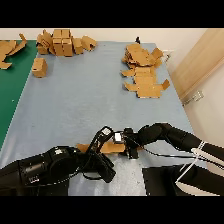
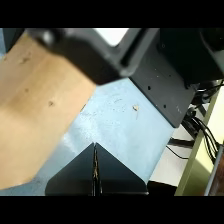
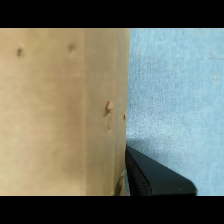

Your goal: Fold the box.

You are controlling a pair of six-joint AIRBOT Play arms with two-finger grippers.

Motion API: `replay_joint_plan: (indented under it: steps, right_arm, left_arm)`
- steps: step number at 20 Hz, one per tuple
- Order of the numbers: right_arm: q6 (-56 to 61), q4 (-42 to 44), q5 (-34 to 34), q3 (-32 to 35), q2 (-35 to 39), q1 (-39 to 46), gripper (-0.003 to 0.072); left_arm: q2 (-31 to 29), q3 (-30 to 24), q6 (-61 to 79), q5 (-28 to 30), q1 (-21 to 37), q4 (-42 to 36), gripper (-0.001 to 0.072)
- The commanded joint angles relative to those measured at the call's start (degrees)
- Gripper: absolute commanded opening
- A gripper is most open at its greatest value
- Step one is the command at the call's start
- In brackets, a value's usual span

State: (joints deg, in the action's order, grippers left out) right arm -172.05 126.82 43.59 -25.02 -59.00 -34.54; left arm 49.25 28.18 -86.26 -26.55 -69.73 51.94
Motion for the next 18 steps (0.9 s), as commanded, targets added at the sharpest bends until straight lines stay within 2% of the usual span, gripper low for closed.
replay_joint_plan:
  steps: [1,9,12,18]
  right_arm:
    - [0.02,0.07,0.02,-0.04,0.04,0.00,0.0538]
    - [0.02,0.07,0.04,-0.04,0.04,0.02,0.0538]
    - [0.02,0.07,0.02,-0.04,0.04,0.02,0.0538]
    - [0.02,0.07,0.02,-0.02,0.04,0.02,0.0538]
  left_arm:
    - [-0.02,-2.93,-2.32,6.64,-0.66,0.00,0.0008]
    - [-0.02,-7.58,-6.40,16.55,-0.55,0.63,0.0007]
    - [-0.09,-7.89,-6.80,17.49,-0.55,0.63,0.0007]
    - [-2.56,-7.93,-6.69,23.28,-0.52,0.61,0.0007]
